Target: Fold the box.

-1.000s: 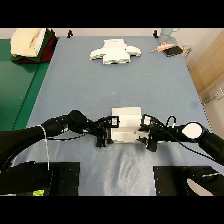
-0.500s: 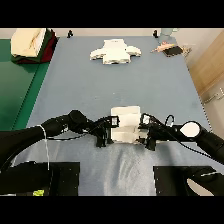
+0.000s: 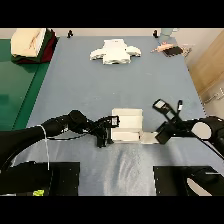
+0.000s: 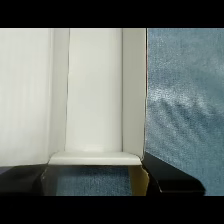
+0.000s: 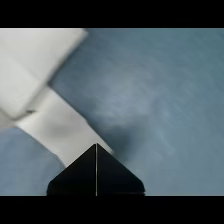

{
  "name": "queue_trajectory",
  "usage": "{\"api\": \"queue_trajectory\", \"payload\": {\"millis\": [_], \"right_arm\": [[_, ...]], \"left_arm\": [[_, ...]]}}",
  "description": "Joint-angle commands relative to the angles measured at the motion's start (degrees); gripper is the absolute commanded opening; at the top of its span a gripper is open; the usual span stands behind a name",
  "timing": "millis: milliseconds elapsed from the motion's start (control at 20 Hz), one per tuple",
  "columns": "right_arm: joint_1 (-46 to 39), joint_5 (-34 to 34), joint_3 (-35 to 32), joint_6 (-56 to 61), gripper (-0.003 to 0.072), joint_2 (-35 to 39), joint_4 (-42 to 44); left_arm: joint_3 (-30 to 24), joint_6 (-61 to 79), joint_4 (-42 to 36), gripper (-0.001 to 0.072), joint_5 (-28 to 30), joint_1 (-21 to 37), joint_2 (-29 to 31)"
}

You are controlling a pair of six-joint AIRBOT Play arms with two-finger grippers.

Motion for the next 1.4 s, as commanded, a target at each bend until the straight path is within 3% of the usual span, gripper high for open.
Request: {"api": "queue_trajectory", "payload": {"millis": [0, 250, 450, 600, 900, 1100, 1350], "right_arm": [[-5.84, 11.47, 2.08, 34.32, 0.0005, 2.71, -23.82], [-17.18, 7.89, 0.72, 28.3, 0.0005, -6.29, 0.66], [-17.4, 6.45, -0.13, 16.96, 0.0005, -16.17, 17.49], [-17.35, 5.18, -0.09, 9.64, 0.0004, -17.38, 28.63], [-17.38, 5.92, -0.09, 6.93, 0.0005, -15.28, 31.58], [-17.35, 6.32, -0.09, 7.21, 0.0005, -15.28, 28.39], [-14.47, 7.17, 0.22, 0.09, 0.0025, -15.28, 39.8]], "left_arm": [[0.04, 0.0, 0.04, 0.0535, 0.0, -0.02, 0.02], [0.04, 0.0, 0.04, 0.0535, 0.0, -0.02, 0.02], [0.04, 0.02, 0.04, 0.0536, -0.02, -0.02, 0.02], [0.04, 0.02, 0.04, 0.0536, -0.02, -0.02, 0.02], [0.04, 0.0, 0.04, 0.0536, 0.0, -0.02, 0.02], [0.04, 0.02, 0.04, 0.0536, 0.0, -0.02, 0.02], [0.04, 0.02, 0.04, 0.0536, 0.0, -0.02, 0.02]]}}
